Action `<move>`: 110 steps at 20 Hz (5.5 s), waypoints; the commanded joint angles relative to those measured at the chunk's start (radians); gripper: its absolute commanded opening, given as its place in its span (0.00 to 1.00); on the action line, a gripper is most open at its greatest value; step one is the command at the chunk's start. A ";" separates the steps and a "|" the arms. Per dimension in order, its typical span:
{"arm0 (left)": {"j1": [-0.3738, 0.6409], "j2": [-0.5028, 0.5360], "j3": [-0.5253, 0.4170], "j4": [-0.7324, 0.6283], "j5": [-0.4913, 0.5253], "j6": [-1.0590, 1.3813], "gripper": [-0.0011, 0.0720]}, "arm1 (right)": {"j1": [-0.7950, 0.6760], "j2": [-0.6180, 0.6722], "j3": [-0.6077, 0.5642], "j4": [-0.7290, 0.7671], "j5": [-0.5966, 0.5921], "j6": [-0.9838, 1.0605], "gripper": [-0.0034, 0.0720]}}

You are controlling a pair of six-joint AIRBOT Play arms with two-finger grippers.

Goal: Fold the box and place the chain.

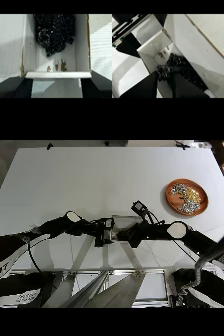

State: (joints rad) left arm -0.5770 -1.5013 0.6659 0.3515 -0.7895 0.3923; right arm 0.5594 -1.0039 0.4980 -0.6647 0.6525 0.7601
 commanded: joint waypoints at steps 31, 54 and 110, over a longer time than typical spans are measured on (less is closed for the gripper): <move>0.000 0.000 0.000 0.000 0.000 0.000 0.52 | -0.075 -0.391 0.650 -0.453 0.813 -0.061 0.31; 0.000 0.000 0.000 0.000 0.000 0.000 0.52 | 0.028 -0.222 0.441 -0.539 0.407 0.002 0.46; 0.000 0.000 0.000 0.000 0.000 0.000 0.52 | -0.057 -0.040 -0.175 0.609 -0.042 -0.507 0.06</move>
State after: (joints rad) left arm -0.5766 -1.5013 0.6659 0.3519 -0.7895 0.3923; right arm 0.4961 -1.0245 0.3458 -0.0807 0.5964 0.2714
